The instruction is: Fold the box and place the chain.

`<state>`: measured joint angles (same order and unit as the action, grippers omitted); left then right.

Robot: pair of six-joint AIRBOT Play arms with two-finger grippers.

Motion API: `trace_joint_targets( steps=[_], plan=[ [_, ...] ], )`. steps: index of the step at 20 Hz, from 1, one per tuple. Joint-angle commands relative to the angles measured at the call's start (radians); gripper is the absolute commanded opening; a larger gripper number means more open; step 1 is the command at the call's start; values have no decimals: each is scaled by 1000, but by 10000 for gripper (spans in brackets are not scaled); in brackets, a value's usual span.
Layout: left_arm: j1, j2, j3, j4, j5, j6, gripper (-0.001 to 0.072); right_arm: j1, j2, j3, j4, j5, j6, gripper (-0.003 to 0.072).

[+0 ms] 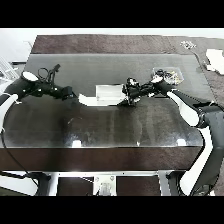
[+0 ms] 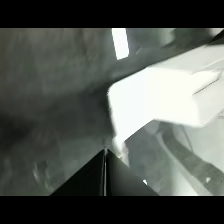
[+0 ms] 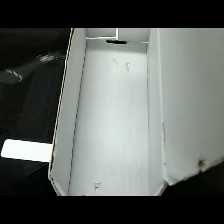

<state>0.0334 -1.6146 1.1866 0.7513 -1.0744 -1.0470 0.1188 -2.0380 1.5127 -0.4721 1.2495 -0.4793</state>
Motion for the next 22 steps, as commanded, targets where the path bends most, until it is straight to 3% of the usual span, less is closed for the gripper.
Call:
trace_joint_targets(
  steps=[1,3,14,22],
  plan=[
    [-7,1,-71,37,6,-71,22,0,0,0,0,0,0,579],
    [-12,1,-82,-25,21,-69,21,0,0,0,0,0,0,579],
    [-128,-21,-82,-50,218,-136,24,0,0,0,0,0,0,579],
    [-188,-35,-77,-133,257,-150,23,0,0,0,0,1,0,579]
  ],
)
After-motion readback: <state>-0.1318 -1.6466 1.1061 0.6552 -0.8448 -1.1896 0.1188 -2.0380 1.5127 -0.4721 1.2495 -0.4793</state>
